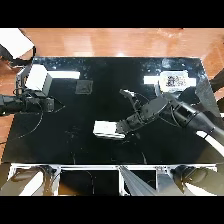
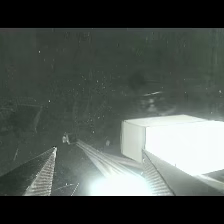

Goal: Fold the box and place the chain.

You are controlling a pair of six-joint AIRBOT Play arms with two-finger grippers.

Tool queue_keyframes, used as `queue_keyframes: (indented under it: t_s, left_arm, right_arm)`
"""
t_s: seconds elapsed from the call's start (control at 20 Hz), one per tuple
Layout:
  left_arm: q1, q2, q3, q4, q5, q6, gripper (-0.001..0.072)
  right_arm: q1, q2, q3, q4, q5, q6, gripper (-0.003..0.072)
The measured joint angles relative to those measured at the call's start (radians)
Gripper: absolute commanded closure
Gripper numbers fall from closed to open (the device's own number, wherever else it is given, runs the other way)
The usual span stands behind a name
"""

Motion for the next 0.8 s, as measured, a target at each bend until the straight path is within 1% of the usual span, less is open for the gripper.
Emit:
queue_keyframes:
  t_s: [0.15,0.3,0.4,0.55,0.8]
  left_arm:
    - [0.000,0.000,-0.012,0.000,-0.004,0.001,0.0086]
    - [0.000,0.000,-0.022,0.000,-0.007,0.003,0.0086]
    - [0.000,0.000,-0.026,-0.011,-0.008,0.003,0.0086]
    - [-0.006,0.000,-0.028,-0.030,-0.008,0.008,0.0086]
    - [-0.039,-0.003,-0.029,-0.041,-0.009,0.014,0.0086]
  right_arm:
    - [-0.002,-0.019,-0.048,0.089,0.105,0.016,0.0665]
    - [-0.002,-0.044,-0.067,0.127,0.146,0.023,0.0664]
    - [-0.002,-0.063,-0.072,0.135,0.161,0.024,0.0664]
    - [-0.002,-0.089,-0.076,0.140,0.155,0.025,0.0664]
    - [-0.002,-0.116,-0.077,0.135,0.153,0.026,0.0664]
